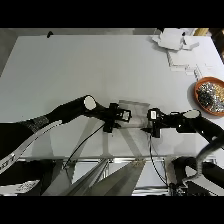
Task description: Fold the box and place the chain.
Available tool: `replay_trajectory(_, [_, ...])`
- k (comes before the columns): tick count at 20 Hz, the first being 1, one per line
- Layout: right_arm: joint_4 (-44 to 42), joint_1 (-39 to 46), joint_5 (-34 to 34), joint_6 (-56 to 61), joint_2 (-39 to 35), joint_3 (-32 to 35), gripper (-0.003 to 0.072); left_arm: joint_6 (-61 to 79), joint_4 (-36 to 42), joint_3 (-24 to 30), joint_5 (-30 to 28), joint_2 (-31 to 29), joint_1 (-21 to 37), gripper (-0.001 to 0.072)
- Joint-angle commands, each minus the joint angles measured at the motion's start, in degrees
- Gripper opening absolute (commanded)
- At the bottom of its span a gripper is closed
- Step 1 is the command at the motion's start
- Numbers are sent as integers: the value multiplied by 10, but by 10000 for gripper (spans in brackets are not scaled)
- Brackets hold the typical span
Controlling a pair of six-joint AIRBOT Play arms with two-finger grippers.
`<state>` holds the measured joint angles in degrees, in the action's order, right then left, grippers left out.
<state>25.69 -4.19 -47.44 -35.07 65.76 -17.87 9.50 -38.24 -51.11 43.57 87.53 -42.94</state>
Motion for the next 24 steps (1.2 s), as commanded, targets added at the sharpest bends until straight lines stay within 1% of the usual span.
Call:
replay_trajectory(1, [0,0,1,1,0,0,402,-18,-7,0,6,1,-1,358])
replay_trajectory(2, [-1,0,1,1,0,0,402,-47,-23,0,9,-2,0,413])
replay_trajectory(3, [-1,0,1,1,0,0,402,-83,-40,0,14,-7,2,422])
replay_trajectory(5, [0,0,1,1,0,0,402,-151,-65,0,35,-34,14,419])
replay_trajectory(8, [-1,0,1,1,0,0,402,-262,-68,0,72,-99,41,404])
replay_trajectory(9, [-1,0,1,1,0,0,402,-318,-76,0,88,-125,53,317])
replay_trajectory(11, [-1,0,1,1,0,0,402,-433,-118,0,135,-172,82,-5])
replay_trajectory(12, [-1,0,1,1,0,0,402,-488,-150,0,161,-191,99,2])
replay_trajectory(14, [-1,0,1,1,0,0,402,-635,-212,2,199,-210,133,2])
replay_trajectory(15, [-1,0,1,1,0,0,402,-709,-233,7,202,-210,148,2])
replay_trajectory(16, [-1,0,1,1,0,0,402,-776,-238,20,195,-206,165,2])
replay_trajectory(18, [-1,0,1,1,0,0,402,-883,-224,55,151,-192,180,7])
replay_trajectory(20, [0,0,1,1,0,0,402,-933,-189,79,105,-166,179,6])
replay_trajectory(22, [0,0,1,1,0,0,402,-927,-145,81,85,-130,171,6])
replay_trajectory(24, [-1,0,1,1,0,0,402,-892,-90,81,73,-96,161,6])
